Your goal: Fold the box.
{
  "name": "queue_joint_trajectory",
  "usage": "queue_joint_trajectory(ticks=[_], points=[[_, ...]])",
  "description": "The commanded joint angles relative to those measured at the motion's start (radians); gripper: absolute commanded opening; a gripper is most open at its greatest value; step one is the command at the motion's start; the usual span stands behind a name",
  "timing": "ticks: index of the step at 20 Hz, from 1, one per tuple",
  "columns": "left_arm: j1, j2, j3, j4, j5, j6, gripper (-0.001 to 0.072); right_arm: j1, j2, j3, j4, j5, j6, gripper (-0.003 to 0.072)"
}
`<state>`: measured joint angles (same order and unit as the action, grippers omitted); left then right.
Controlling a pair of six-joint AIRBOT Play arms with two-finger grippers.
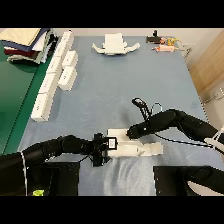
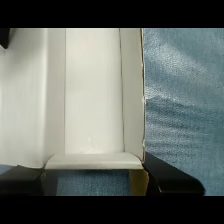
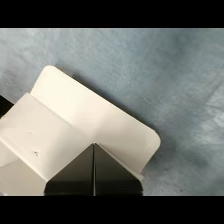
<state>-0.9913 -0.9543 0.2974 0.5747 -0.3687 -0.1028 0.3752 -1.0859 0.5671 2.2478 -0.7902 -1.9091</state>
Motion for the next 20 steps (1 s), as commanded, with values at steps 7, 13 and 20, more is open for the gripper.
queue_joint_trajectory(ticks=[7,13,20], points=[[0.000,0.000,0.000,0.001,0.000,0.002,0.0457,0.001,0.079,0.002,-0.009,-0.015,-0.083,0.0004],[0.000,0.000,0.000,0.001,0.000,0.002,0.0457,0.001,0.360,0.002,-0.214,-0.157,-0.102,0.0004],[0.000,0.000,0.000,0.001,0.000,0.002,0.0457,0.001,0.529,-0.056,-0.326,-0.538,-0.230,0.0168]])
